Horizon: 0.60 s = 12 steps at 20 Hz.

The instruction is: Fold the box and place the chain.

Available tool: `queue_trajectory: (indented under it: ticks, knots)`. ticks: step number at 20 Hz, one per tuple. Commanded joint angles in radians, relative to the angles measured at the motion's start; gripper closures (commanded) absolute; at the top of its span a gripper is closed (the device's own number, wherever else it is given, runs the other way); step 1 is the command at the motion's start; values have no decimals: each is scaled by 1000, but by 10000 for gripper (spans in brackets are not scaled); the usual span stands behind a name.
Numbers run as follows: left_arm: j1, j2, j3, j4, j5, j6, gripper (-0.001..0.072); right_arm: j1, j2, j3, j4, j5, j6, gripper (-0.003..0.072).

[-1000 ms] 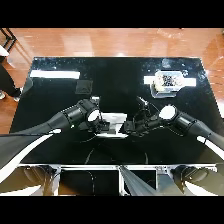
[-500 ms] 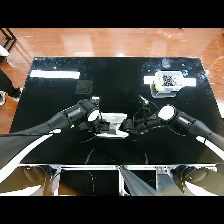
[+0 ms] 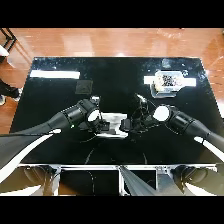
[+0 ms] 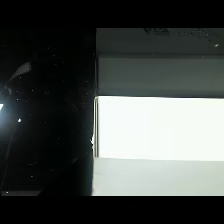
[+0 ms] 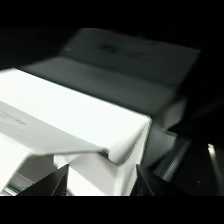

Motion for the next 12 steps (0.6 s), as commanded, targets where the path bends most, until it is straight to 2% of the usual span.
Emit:
queue_trajectory:
  ticks: [1,5,12]
  knots:
    - [1,0,1,0,2,0,687,54,0,11,-93,-42,103,215]
    - [1,0,1,0,2,0,687,104,-8,12,-163,-64,191,215]
    - [1,0,1,0,2,0,687,190,-12,68,-447,-45,437,216]
